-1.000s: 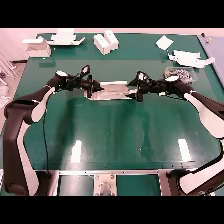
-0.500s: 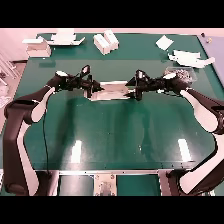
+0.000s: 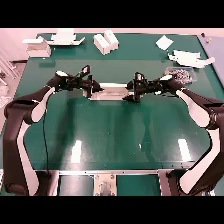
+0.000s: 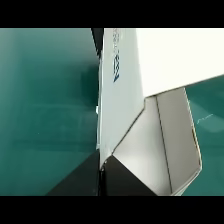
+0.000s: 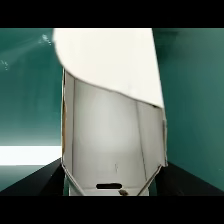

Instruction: Fold the box and place the chain.

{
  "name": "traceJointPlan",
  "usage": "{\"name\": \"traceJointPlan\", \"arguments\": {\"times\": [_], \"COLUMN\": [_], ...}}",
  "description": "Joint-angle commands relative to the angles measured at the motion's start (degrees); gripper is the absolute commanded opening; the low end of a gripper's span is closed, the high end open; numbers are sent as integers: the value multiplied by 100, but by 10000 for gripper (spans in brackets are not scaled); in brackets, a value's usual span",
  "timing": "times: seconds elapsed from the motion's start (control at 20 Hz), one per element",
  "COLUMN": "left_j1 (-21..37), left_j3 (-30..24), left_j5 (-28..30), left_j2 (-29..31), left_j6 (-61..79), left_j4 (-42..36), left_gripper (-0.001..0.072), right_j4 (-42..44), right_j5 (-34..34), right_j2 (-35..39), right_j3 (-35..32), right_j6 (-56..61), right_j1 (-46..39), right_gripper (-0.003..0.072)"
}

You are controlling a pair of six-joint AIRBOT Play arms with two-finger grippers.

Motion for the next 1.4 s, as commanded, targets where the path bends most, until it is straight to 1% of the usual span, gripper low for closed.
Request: {"name": "traceJointPlan", "arguments": {"times": [0.0, 0.35, 0.75, 1.1, 1.35], "left_j1": [-4, -4, -4, -4, -4], "left_j3": [4, 4, 4, 4, 4], "left_j5": [22, 22, 22, 22, 22], "left_j2": [4, 4, 4, 4, 4], "left_j6": [-2, -4, -4, -4, -4], "left_j4": [-7, -7, -7, -7, -7], "left_gripper": [20, 20, 20, 20, 20], "right_j4": [17, 343, 339, 343, 358], "right_j5": [208, 275, 164, 334, 337], "right_j2": [-160, -308, -348, -448, -557], "right_j3": [92, 264, 284, 282, 286], "right_j6": [-74, -221, 50, 236, 221], "right_j1": [7, 52, 61, 61, 90], "right_gripper": [603, 603, 602, 602, 602]}}
